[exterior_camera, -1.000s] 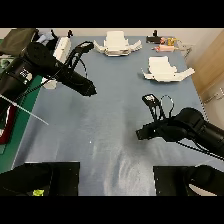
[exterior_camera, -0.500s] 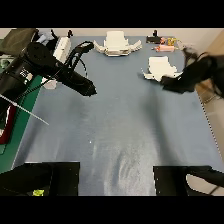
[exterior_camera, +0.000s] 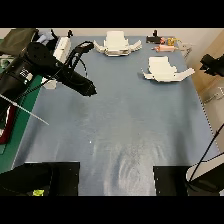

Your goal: Fold the box.

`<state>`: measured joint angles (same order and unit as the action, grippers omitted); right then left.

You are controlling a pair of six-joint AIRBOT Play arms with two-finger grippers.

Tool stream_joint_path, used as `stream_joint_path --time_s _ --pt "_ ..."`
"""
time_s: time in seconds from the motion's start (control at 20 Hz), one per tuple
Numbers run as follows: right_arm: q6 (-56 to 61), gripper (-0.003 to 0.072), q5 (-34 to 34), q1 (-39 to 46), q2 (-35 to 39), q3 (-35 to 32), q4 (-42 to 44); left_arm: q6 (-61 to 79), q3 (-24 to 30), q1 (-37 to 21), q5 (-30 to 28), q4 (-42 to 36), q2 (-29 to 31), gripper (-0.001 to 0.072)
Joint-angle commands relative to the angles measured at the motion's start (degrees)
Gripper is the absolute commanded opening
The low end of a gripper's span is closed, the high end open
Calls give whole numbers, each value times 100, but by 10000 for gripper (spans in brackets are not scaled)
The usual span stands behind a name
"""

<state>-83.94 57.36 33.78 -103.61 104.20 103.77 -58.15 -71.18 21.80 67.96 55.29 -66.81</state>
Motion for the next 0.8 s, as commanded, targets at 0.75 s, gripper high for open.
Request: stream_joint_path --time_s 0.75 --pt "-1316 292 -1139 74 -1631 1154 1305 2 0 0 -2 0 -4 15"
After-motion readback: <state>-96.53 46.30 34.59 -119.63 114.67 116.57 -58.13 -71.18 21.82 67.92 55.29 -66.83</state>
